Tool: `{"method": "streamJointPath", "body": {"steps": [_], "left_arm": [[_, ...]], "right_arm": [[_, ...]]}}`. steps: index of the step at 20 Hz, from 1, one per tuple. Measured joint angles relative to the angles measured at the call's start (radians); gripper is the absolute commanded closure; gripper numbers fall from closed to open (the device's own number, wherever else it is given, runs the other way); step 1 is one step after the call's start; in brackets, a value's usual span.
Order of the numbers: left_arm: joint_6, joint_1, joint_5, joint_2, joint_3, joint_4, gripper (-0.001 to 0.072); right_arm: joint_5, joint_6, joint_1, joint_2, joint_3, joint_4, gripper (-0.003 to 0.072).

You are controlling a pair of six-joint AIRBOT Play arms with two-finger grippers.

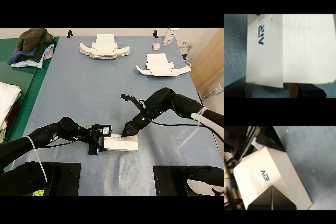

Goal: Fold the box.

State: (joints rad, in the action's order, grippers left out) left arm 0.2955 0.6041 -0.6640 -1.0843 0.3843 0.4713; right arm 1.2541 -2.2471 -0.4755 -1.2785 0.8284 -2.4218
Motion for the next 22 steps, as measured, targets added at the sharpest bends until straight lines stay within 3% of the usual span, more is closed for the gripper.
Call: {"method": "streamJointPath", "body": {"steps": [8, 11, 12, 14, 15, 22], "left_arm": [[0.000, 0.000, 0.000, 0.000, 0.000, 0.000, 0.0198], [0.000, 0.000, 0.000, 0.000, 0.000, 0.000, 0.0198], [0.000, 0.000, 0.000, 0.000, 0.000, 0.000, 0.0198], [0.000, 0.000, 0.000, 0.000, 0.000, 0.000, 0.0198], [0.000, 0.000, 0.000, 0.000, 0.000, 0.000, 0.0198], [0.000, 0.000, 0.000, 0.000, 0.000, 0.000, 0.0198]], "right_arm": [[-0.443, -0.044, -0.279, 0.309, -0.205, 0.181, 0.0686], [-0.554, -0.048, -0.359, 0.380, -0.259, 0.256, 0.0673], [-0.581, -0.049, -0.381, 0.395, -0.271, 0.278, 0.0618], [-0.618, -0.060, -0.417, 0.415, -0.283, 0.307, 0.0325], [-0.629, -0.072, -0.427, 0.421, -0.286, 0.317, 0.0260], [-0.667, -0.237, -0.452, 0.420, -0.295, 0.352, 0.0194]]}}
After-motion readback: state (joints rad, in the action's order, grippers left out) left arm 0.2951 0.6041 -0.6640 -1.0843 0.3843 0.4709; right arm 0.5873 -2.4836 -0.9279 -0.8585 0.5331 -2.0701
